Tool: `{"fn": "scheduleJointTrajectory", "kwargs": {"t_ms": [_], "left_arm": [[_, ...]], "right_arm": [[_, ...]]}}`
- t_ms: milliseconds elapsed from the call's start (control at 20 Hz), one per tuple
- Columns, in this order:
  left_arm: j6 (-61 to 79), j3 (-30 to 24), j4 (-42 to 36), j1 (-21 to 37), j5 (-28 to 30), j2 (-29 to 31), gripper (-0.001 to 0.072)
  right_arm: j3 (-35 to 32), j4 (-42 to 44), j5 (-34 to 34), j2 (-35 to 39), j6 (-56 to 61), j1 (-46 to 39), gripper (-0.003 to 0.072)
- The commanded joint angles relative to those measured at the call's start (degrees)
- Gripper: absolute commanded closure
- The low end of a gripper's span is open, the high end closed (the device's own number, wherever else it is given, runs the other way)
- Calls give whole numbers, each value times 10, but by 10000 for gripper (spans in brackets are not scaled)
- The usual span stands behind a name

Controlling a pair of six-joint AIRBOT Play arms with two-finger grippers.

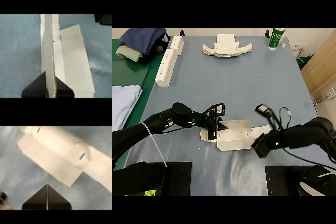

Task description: Fold the box.

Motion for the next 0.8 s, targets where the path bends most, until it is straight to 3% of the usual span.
{"fn": "scheduleJointTrajectory", "kwargs": {"t_ms": [0,50,450,750], "left_arm": [[0,0,0,0,0,0,693],[0,0,0,0,0,0,693],[0,0,0,0,0,0,693],[0,0,0,0,0,0,692]], "right_arm": [[-7,-139,28,-14,-90,153,206],[-11,-153,54,-33,-115,178,105],[-12,-261,248,-177,-97,202,106],[-2,-406,248,-143,153,202,106]]}}
